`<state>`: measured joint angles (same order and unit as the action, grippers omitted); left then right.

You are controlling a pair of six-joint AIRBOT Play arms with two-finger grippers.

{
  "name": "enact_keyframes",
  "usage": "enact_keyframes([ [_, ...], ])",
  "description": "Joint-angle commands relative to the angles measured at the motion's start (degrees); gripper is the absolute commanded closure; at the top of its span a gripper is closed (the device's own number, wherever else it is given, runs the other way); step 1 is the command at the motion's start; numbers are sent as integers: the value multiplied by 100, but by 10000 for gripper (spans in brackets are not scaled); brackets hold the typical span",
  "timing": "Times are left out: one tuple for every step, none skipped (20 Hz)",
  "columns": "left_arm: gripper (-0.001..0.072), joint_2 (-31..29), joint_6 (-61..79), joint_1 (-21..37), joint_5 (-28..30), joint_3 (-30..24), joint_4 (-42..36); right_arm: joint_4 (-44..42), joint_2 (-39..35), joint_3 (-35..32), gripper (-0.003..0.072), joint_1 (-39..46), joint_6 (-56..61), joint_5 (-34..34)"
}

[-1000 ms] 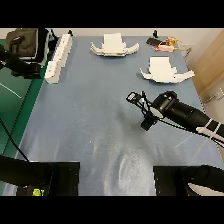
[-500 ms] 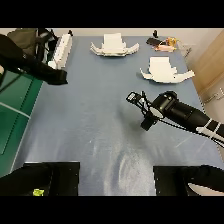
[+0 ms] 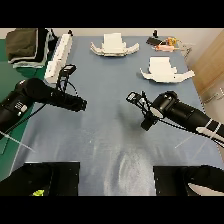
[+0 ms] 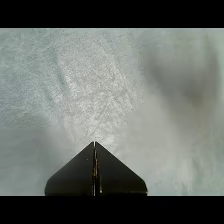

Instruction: Fold the box.

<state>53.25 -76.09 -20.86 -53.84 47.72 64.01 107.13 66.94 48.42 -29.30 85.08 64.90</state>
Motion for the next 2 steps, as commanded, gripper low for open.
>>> enact_keyframes([
  [694, -39, -37, -96, 127, -149, -15, 0, 2, 7, 681, 4, 0, 2],
  [694, -39, -37, -96, 127, -149, -15, 0, 2, 7, 681, 4, 0, 2],
])
